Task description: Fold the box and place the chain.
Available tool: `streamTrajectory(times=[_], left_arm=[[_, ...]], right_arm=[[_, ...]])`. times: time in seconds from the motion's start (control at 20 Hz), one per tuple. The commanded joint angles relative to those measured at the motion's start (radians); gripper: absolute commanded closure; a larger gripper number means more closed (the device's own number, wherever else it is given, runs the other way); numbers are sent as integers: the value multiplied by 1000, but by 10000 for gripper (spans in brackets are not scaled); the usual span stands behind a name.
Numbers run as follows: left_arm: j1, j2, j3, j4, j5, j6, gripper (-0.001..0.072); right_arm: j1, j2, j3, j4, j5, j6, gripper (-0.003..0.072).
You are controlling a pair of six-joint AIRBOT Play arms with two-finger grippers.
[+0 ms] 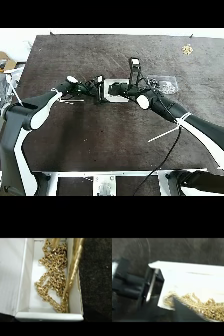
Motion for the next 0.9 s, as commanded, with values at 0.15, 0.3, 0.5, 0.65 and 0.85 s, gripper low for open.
streamTrajectory(times=[0.15,0.3,0.5,0.65,0.85], left_arm=[[0,0,0,0,0,0,440],[0,0,0,0,0,0,440],[0,0,0,0,0,0,440],[0,0,0,0,0,0,440],[0,0,0,0,0,0,440]], right_arm=[[-114,45,-2,-110,184,2,289],[-234,75,-2,-176,319,2,289],[-403,46,-24,-133,326,3,290],[-473,-45,-29,-28,285,0,368],[-471,-146,-27,188,121,-90,367]])
